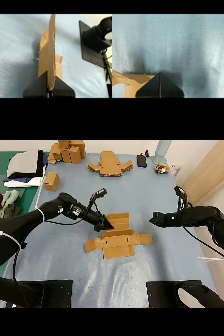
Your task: Fold the box.
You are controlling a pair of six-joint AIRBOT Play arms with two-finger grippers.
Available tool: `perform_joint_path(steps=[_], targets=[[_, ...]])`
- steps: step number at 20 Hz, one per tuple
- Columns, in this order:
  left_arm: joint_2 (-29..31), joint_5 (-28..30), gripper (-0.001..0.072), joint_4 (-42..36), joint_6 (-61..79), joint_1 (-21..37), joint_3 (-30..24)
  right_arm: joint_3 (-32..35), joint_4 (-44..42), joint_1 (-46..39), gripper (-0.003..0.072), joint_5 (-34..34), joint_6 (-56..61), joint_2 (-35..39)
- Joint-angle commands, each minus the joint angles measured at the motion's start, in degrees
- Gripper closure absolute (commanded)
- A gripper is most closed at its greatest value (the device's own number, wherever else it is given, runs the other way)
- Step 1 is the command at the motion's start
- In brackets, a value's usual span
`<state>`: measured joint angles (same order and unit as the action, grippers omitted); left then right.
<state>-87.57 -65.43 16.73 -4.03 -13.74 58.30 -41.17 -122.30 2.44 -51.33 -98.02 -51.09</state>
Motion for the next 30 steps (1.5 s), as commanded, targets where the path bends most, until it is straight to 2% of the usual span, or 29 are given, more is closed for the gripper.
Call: perform_joint_path(steps=[1,10,26,28,30], targets=[[-1.4,1.1,0.0697,-0.2,7.9,-0.4,-2.1,-0.3,-1.6,2.9,0.0682,3.1,1.2,0.0],[-3.5,0.4,0.0696,1.4,10.7,-1.7,-2.1,-0.2,-1.9,4.9,0.0682,5.0,2.1,-3.0],[-3.5,2.6,0.0695,2.6,7.0,-1.2,-1.5,-0.2,-1.4,4.9,0.0682,5.2,2.0,-3.1],[-3.5,2.5,0.0695,2.6,7.0,-1.2,-1.5,-0.2,-1.2,4.9,0.0683,3.9,2.0,-3.0],[-3.5,2.5,0.0695,2.6,7.0,-1.2,-1.5,-0.2,1.2,7.5,0.0685,-2.1,-1.3,-1.2]])
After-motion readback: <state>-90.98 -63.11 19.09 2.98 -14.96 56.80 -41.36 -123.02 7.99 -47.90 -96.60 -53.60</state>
